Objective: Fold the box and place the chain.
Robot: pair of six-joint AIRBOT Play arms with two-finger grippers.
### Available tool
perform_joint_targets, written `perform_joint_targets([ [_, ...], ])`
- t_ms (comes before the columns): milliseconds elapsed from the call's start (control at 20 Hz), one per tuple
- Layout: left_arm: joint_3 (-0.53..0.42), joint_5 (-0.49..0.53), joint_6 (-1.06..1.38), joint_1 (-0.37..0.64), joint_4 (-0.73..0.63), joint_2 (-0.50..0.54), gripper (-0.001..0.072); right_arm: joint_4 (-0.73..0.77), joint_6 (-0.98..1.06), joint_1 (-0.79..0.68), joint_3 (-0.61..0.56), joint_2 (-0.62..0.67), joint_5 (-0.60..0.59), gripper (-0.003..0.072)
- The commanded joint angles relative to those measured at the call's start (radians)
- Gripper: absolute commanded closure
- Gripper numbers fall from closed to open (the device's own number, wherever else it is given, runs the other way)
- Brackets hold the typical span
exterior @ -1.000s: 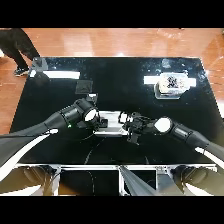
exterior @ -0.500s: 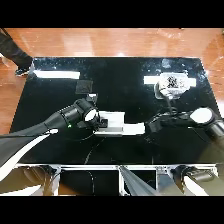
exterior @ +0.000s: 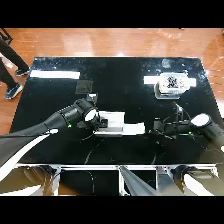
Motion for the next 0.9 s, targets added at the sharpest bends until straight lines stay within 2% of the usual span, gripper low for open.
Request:
perform_joint_targets([
  [0,0.0,-0.001,0.0,0.001,0.0,-0.001,0.0684,0.239,-0.044,0.081,0.0,-0.132,-0.065,0.0666],
  [200,0.0,-0.001,0.0,0.001,0.0,-0.001,0.0684,0.295,-0.076,0.221,0.085,-0.188,-0.067,0.0665],
  [250,0.0,-0.003,0.0,0.001,0.0,-0.001,0.0684,0.294,-0.089,0.23,0.109,-0.188,-0.055,0.0635],
  [300,0.0,-0.003,0.0,0.001,0.0,-0.001,0.0684,0.293,-0.097,0.229,0.136,-0.188,-0.027,0.036],
  [350,0.0,-0.002,0.0,0.001,0.0,-0.001,0.0684,0.286,-0.099,0.226,0.158,-0.188,-0.002,0.0169],
  [400,0.0,-0.002,0.0,0.001,0.0,-0.001,0.0684,0.281,-0.124,0.226,0.18,-0.188,0.031,0.0136],
  [600,0.0,-0.002,0.0,0.001,0.0,-0.001,0.0684,0.28,-0.134,0.228,0.237,-0.188,0.153,0.0135],
  [700,0.0,-0.005,0.0,0.001,0.0,-0.001,0.0684,0.284,-0.135,0.228,0.243,-0.188,0.167,0.0133],
  [800,0.0,-0.005,0.0,0.001,0.0,-0.001,0.0684,0.285,-0.134,0.228,0.243,-0.188,0.164,-0.0011],
  [850,0.0,-0.005,0.0,0.001,0.0,-0.001,0.0684,0.286,-0.134,0.228,0.243,-0.188,0.163,-0.0009],
])
